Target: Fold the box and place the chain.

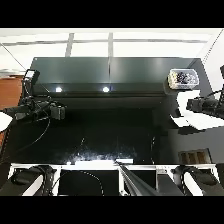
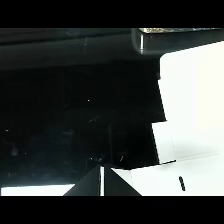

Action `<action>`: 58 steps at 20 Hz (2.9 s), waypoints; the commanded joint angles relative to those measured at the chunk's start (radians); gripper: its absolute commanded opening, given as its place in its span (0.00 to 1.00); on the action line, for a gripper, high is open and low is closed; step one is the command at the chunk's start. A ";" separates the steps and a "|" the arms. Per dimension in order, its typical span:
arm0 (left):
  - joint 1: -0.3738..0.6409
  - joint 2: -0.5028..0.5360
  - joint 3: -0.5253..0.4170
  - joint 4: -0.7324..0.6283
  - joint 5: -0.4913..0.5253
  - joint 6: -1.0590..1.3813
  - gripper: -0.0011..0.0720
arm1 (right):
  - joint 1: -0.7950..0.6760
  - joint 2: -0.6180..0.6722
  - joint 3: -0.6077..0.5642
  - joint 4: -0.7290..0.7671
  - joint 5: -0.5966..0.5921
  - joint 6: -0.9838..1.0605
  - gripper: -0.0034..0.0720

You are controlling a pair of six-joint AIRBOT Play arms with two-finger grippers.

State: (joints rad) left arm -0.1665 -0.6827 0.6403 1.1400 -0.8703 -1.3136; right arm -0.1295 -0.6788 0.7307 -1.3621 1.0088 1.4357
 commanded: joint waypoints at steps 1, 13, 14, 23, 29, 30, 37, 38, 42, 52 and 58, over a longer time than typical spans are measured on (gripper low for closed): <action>-0.001 0.000 -0.001 0.000 0.000 0.000 0.06 | 0.001 0.001 -0.001 0.000 0.000 0.000 0.11; -0.001 0.000 -0.001 0.000 0.000 0.000 0.06 | 0.001 0.001 -0.001 0.000 0.000 0.000 0.11; -0.001 0.000 -0.001 0.000 0.000 0.000 0.06 | 0.001 0.001 -0.001 0.000 0.000 0.000 0.11; -0.001 -0.032 -0.002 -0.077 0.296 -0.002 0.23 | 0.001 0.001 -0.001 0.089 -0.235 0.001 0.11; -0.101 -0.087 0.001 -0.113 0.277 0.056 0.99 | -0.060 -0.064 0.005 -0.264 -0.393 0.096 0.99; -0.127 -0.092 0.001 -0.113 0.276 0.052 0.99 | -0.137 -0.112 0.026 -0.438 -0.401 0.222 0.99; -0.219 -0.092 0.000 -0.128 0.309 0.048 0.99 | -0.765 -0.572 0.401 -0.135 -0.130 0.100 0.98; -0.219 -0.093 0.000 -0.130 0.313 0.048 0.99 | -0.789 -0.639 0.463 -0.087 -0.053 0.028 0.98; -0.219 -0.103 0.001 -0.135 0.310 0.042 0.99 | -0.800 -0.820 0.587 -0.017 0.109 -0.105 0.98; -0.219 -0.104 0.000 -0.131 0.314 0.042 0.99 | -0.884 -1.050 0.693 0.371 0.369 -0.512 0.89; -0.219 -0.104 0.000 -0.131 0.314 0.042 0.99 | -0.884 -1.119 0.700 0.340 0.447 -0.515 0.63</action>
State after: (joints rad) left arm -0.3843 -0.7860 0.6399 1.0088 -0.5568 -1.2720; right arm -1.0115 -1.7714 1.4246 -1.0348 1.4067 0.9436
